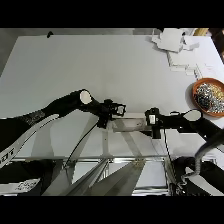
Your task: Fold the box and place the chain.
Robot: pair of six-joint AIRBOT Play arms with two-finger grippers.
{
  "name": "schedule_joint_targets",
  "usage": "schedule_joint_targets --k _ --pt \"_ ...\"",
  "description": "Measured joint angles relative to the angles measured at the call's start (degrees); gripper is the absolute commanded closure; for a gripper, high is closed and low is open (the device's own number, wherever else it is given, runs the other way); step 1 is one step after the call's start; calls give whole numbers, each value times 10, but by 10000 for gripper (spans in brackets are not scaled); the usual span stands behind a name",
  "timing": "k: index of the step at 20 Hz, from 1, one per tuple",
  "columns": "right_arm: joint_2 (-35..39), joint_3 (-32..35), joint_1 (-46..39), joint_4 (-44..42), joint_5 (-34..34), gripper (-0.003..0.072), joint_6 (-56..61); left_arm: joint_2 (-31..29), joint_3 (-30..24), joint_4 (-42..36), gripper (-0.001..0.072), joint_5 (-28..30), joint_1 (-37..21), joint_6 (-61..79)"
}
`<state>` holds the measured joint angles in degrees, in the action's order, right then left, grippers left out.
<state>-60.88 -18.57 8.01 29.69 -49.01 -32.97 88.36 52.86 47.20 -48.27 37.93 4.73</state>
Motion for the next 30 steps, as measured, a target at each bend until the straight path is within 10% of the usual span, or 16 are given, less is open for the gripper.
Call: schedule_joint_targets --k 13,30 --pt "-71 0 -3 -32 -11 285 -35 0 0 0 699 0 0 0" --pt "-76 0 -3 -30 3 272 -33 0 0 0 699 0 0 0"
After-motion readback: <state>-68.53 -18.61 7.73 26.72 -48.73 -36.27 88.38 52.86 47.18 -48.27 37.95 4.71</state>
